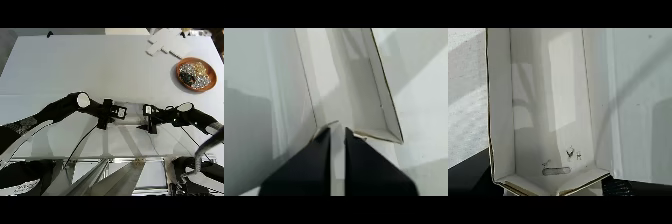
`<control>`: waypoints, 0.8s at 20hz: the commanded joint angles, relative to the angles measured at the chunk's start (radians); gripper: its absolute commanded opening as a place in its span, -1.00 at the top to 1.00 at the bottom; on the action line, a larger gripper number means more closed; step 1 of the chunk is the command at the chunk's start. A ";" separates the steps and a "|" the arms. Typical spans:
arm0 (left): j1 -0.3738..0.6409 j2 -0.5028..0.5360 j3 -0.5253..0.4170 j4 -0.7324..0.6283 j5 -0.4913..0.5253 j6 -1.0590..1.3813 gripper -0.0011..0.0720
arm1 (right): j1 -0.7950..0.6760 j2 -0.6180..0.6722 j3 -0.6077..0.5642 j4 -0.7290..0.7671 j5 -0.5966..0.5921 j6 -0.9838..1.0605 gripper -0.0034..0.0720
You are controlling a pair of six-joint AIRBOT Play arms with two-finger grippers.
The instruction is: Fold the box and place the chain.
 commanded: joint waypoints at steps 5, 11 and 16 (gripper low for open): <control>-0.026 -0.042 0.000 -0.032 0.052 -0.001 0.88 | 0.001 0.000 0.000 0.000 0.000 0.000 -0.41; -0.026 -0.041 0.000 -0.032 0.056 0.000 0.86 | 0.001 0.000 0.000 0.000 0.000 0.000 -0.41; 0.024 0.026 0.000 0.077 0.018 -0.158 0.89 | 0.001 0.000 0.000 0.000 0.001 0.000 -0.41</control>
